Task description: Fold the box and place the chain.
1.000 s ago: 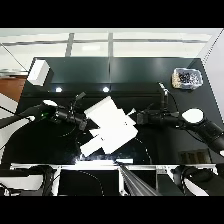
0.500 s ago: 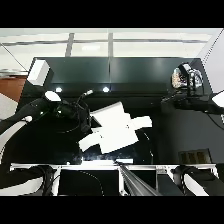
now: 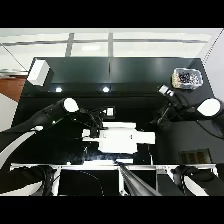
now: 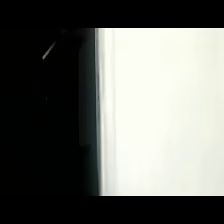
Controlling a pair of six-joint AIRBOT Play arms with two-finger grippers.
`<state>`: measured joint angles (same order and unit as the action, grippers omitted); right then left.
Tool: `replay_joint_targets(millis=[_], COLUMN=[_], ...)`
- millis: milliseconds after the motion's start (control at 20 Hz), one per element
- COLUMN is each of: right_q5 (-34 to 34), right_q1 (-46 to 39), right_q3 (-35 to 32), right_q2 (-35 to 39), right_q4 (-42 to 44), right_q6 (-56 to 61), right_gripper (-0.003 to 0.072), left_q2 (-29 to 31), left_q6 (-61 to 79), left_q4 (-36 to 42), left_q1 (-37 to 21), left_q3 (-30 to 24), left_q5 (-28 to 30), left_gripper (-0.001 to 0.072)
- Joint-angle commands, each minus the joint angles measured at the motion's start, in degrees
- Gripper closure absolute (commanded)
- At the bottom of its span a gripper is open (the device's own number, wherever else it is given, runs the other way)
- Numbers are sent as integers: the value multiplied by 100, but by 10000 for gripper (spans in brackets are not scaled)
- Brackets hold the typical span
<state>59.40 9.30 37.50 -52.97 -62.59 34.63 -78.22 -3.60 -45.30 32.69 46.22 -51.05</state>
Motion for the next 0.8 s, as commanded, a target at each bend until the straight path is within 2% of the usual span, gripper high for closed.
replay_joint_targets(millis=[0, 400, 750], right_q5=[-343, -391, -393], right_q1=[531, 1493, 1528], right_q3=[-330, -940, -1056], right_q2=[2, 0, -4], right_q4=[280, 426, 83], right_q6=[-214, -1766, -1904], right_gripper=[-25, -25, -25], left_q2=[-264, -354, -354], left_q6=[-317, -439, -439], left_q4=[-168, -151, -151], left_q1=[74, 59, 59], left_q3=[7, 7, 7], left_q5=[264, 262, 256], left_gripper=[685, 684, 684])
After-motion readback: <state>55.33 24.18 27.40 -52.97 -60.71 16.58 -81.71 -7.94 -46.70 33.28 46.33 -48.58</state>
